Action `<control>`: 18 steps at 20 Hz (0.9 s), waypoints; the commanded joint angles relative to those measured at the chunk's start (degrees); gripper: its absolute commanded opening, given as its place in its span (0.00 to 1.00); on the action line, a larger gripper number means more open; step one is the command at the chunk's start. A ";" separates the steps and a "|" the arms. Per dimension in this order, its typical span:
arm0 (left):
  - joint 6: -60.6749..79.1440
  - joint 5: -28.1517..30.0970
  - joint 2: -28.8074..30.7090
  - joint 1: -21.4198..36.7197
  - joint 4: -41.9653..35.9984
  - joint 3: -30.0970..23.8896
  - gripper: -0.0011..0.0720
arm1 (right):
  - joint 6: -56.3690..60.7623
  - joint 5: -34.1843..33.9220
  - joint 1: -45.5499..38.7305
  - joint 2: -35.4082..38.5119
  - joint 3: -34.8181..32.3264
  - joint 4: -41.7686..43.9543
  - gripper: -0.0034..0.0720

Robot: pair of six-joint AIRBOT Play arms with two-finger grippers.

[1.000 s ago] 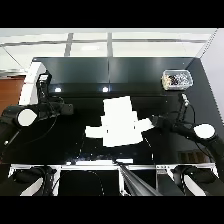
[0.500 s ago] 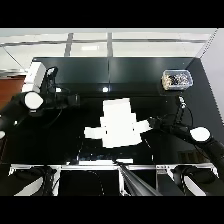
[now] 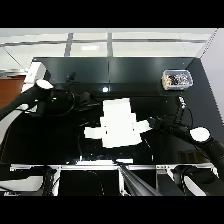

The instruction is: Fold the box and place the chain.

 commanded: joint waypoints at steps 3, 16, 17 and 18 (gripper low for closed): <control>8.70 -5.44 -8.92 -5.86 -7.48 1.88 0.98 | 0.00 -0.04 0.02 0.04 0.00 0.00 0.06; 20.33 -32.26 -22.32 -9.90 2.64 19.71 0.32 | -0.02 1.05 0.11 0.04 0.00 -0.02 0.06; 20.22 -33.38 -23.06 -9.94 2.95 20.72 0.31 | -0.04 0.96 0.31 0.04 0.00 -0.04 0.06; 20.24 -33.29 -23.34 -10.14 3.23 21.16 0.30 | -0.04 1.07 0.31 0.04 0.00 -0.04 0.06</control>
